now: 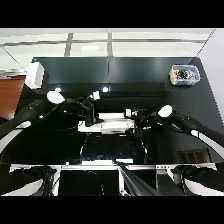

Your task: Fold the box and place the chain.

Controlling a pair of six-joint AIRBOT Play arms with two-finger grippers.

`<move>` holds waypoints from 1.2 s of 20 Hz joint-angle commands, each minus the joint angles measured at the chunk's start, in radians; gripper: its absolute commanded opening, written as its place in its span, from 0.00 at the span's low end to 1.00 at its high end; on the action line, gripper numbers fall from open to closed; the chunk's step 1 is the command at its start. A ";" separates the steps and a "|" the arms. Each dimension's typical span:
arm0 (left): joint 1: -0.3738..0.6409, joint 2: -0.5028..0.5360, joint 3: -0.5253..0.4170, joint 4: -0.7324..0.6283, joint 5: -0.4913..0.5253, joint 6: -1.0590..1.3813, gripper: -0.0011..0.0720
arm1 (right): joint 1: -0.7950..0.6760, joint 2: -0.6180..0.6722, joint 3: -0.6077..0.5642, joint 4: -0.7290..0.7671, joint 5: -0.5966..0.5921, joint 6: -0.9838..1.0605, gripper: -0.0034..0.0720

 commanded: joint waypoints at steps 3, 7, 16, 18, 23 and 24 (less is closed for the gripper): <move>0.096 0.214 0.001 0.289 -0.199 -0.468 0.93 | 0.000 -0.001 0.000 0.000 0.001 0.000 0.58; 0.148 0.238 -0.026 0.217 -0.481 -0.767 0.04 | 0.000 -0.001 0.000 0.000 0.001 0.000 0.58; -0.047 0.188 -0.191 -0.346 0.148 -0.658 0.04 | 0.000 -0.001 0.000 0.000 0.001 0.000 0.58; -0.039 0.130 -0.133 -0.294 0.210 -0.658 0.04 | 0.000 -0.001 0.000 0.000 0.001 0.000 0.58; -0.043 -0.050 -0.005 0.081 0.183 -0.846 0.04 | 0.000 -0.001 0.000 0.000 0.001 0.000 0.58; -0.039 -0.080 0.000 0.087 0.151 -0.853 0.04 | 0.000 -0.001 0.000 0.000 0.001 0.000 0.58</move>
